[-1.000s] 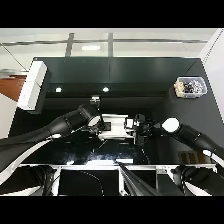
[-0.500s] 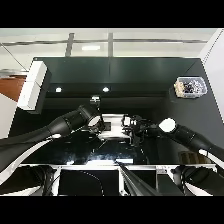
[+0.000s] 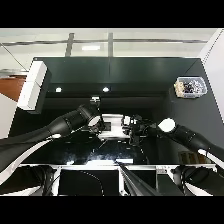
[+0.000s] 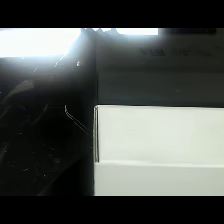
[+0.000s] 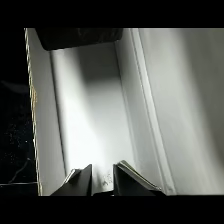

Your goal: Fold the box and place the chain.

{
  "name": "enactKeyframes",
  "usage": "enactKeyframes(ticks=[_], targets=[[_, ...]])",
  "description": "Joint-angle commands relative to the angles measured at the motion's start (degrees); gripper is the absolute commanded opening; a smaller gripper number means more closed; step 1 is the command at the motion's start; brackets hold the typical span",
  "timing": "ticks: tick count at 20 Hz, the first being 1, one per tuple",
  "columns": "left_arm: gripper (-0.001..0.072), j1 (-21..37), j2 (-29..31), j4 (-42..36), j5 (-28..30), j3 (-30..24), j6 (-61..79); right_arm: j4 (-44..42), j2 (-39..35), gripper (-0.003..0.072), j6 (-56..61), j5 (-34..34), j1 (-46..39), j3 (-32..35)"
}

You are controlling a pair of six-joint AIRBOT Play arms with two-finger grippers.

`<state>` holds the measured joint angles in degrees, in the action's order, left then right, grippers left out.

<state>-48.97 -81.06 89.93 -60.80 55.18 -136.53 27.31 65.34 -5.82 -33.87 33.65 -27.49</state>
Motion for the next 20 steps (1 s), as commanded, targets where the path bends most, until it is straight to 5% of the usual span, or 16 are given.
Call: enactKeyframes(ticks=[1, 5, 11, 15, 20], targets=[[0.0027, 0.0, 0.0, 0.0, -0.4, 0.0, 0.0, 0.5, -0.6, 0.004, 0.9, 0.0, -0.3, 0.0], [0.0028, 0.0, 0.0, 0.1, -1.2, 0.0, 0.0, 6.1, -9.6, 0.0037, 24.2, -4.4, -7.5, -0.3], [0.0029, 0.0, 0.0, 0.0, -1.0, 0.0, 0.0, 22.8, -15.8, 0.0037, 74.8, -17.6, -36.3, 0.1], [0.0029, 0.0, 0.0, 0.0, -0.9, 0.0, 0.0, 22.1, -13.6, 0.0037, 81.2, -27.0, -44.3, 4.8], [0.0029, 0.1, 0.0, 0.1, -0.6, 0.0, 0.0, 11.1, -2.8, 0.0038, 77.3, -26.8, -35.5, 7.0]])
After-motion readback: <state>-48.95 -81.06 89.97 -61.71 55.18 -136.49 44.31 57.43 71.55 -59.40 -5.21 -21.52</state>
